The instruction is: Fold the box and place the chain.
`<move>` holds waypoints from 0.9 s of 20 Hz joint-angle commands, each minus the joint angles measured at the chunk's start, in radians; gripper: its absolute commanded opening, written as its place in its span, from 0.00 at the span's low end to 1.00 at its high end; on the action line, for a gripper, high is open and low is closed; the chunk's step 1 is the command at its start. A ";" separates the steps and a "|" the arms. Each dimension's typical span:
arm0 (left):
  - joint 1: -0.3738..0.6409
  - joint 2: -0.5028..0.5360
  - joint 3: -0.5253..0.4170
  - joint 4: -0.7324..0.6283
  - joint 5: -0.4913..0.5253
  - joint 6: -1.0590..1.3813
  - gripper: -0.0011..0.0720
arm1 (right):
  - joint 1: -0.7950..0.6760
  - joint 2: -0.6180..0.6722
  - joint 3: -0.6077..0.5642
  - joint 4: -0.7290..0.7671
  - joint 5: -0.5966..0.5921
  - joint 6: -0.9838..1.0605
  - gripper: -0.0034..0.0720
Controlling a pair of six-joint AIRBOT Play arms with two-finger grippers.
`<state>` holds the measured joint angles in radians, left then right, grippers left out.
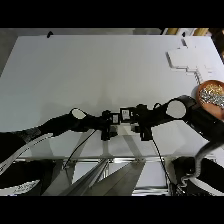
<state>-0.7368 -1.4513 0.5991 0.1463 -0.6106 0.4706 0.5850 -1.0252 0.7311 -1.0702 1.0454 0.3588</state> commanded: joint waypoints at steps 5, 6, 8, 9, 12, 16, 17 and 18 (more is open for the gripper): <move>0.000 0.001 0.000 0.000 0.000 0.000 0.47 | 0.002 0.005 -0.046 -0.040 -0.123 -0.001 0.34; 0.000 0.001 0.000 0.000 0.000 0.000 0.47 | 0.002 0.005 -0.046 -0.040 -0.124 -0.001 0.26; 0.000 0.001 0.000 0.000 0.000 0.000 0.47 | 0.002 0.005 -0.046 -0.040 -0.127 -0.001 0.25; 0.000 0.001 0.000 0.000 0.000 0.000 0.47 | 0.002 0.005 -0.046 -0.040 -0.132 -0.001 0.25; 0.000 0.001 0.000 0.000 0.000 0.000 0.47 | 0.002 0.005 -0.046 -0.039 -0.147 -0.001 0.17; 0.000 0.001 0.000 0.000 0.000 0.000 0.47 | 0.002 0.005 -0.052 -0.039 -0.165 -0.001 0.16; 0.000 0.001 0.000 0.000 0.000 0.000 0.47 | 0.002 0.005 -0.056 -0.039 -0.163 -0.001 0.16; 0.000 0.001 0.000 0.000 0.000 0.000 0.47 | 0.002 0.005 -0.061 -0.039 -0.161 -0.001 0.18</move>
